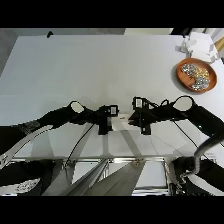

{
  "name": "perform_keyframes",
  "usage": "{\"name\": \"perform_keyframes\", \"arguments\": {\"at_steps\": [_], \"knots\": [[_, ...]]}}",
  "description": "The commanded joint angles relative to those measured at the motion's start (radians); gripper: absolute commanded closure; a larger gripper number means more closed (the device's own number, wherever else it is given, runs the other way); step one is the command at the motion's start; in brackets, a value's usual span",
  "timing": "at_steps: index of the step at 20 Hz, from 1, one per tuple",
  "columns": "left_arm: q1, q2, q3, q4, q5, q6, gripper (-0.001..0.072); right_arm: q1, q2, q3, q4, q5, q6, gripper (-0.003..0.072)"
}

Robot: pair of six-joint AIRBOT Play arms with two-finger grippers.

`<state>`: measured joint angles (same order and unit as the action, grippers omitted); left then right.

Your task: Fold the box and place the chain.

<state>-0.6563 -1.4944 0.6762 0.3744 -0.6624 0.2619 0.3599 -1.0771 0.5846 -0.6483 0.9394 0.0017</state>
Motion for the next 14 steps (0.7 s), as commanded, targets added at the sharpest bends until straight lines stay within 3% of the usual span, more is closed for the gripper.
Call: {"name": "perform_keyframes", "arguments": {"at_steps": [1,11,12,14], "knots": [[0.000,0.001,0.000,0.000,0.000,0.001,0.0413,0.000,0.002,0.000,0.025,-0.064,0.002,0.0543],[0.000,0.001,0.000,0.000,0.000,0.001,0.0413,0.000,0.044,0.000,0.027,-0.079,0.002,0.0548],[0.000,0.001,0.000,0.000,0.000,0.001,0.0413,0.000,0.044,0.000,0.027,-0.081,0.002,0.0585],[0.000,0.001,0.000,0.000,0.000,0.001,0.0413,0.000,0.043,0.000,0.027,-0.088,0.002,0.0593]]}}
